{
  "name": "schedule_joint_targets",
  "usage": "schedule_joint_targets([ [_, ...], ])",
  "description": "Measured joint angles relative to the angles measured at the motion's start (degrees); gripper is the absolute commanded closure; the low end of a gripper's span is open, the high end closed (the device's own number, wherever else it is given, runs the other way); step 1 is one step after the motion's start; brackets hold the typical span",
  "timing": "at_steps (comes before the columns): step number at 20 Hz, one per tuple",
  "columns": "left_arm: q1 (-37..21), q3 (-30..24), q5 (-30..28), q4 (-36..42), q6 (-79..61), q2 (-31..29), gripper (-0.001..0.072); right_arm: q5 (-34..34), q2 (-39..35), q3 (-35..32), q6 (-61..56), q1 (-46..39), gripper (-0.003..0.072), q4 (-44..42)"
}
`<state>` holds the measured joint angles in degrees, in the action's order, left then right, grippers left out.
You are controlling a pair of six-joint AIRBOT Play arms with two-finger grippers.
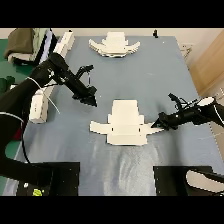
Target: Fold the box.
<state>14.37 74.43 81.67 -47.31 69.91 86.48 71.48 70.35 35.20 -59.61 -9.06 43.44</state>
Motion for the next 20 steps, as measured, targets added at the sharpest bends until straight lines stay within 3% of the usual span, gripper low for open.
schedule_joint_targets([
  [4, 0.11, -9.75, -4.79, 1.84, -1.62, -6.58, 0.0688, -5.38, -0.04, -0.02, 4.81, 6.36, 0.0686, -0.92],
  [5, 0.11, -11.8, -5.77, 2.51, -1.99, -7.85, 0.042, -7.21, -0.35, 0.0, 5.73, 8.07, 0.0686, -1.09],
  [6, 0.13, -13.31, -6.91, 2.62, -2.25, -8.68, 0.0083, -8.81, -0.83, -0.02, 6.25, 9.11, 0.0686, -0.98],
  [7, 0.24, -14.51, -6.99, 3.02, -2.45, -9.35, 0.0094, -10.8, -1.55, -0.02, 6.84, 10.14, 0.0686, -1.03],
  [8, 0.22, -15.34, -7.56, 3.02, -2.51, -9.77, 0.0189, -11.67, -2.34, -0.02, 7.23, 10.95, 0.0685, -1.29],
  [14, 0.22, -17.31, -15.85, 3.72, -3.67, -9.68, 0.0189, -13.94, -8.33, -0.07, 8.48, 12.52, 0.0686, -0.94],
  [20, 0.13, -16.31, -22.56, 10.01, -9.9, -2.36, 0.0189, -14.12, -9.77, -0.07, 8.59, 13.75, 0.0685, -0.76],
])
